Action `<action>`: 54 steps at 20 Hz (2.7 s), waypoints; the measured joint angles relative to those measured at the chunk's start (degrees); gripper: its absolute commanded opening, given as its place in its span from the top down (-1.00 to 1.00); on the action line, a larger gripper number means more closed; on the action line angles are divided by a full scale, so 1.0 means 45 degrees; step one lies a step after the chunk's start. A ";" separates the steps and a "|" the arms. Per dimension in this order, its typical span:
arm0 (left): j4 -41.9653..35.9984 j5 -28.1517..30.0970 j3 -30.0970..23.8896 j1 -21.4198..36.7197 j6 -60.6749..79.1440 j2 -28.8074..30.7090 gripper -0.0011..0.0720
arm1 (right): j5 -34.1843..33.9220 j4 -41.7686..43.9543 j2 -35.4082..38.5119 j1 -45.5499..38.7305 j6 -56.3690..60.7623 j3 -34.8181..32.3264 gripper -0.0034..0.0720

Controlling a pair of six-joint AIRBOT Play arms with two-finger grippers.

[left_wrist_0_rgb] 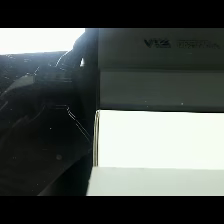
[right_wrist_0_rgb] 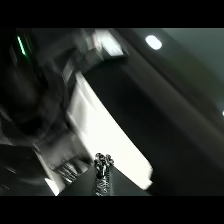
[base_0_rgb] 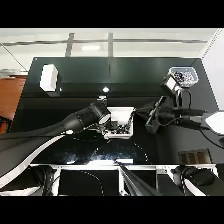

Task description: Fold the box and place the chain.

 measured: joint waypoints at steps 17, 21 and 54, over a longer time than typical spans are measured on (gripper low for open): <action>-0.0005 -0.1316 0.1209 0.0005 0.0622 0.0223 -0.08 | 0.1904 -0.0636 0.0355 -0.4969 0.1749 0.0335 -0.83; 0.0413 -0.2492 0.1438 0.0053 0.2579 0.1175 -0.08 | 0.2040 -0.0699 0.0350 -0.5061 0.1812 0.0335 -0.83; -0.9972 0.2239 -0.4172 0.6557 2.7865 0.3521 -0.97 | 0.1559 -0.2963 0.0355 -0.5115 0.3060 0.0335 -0.83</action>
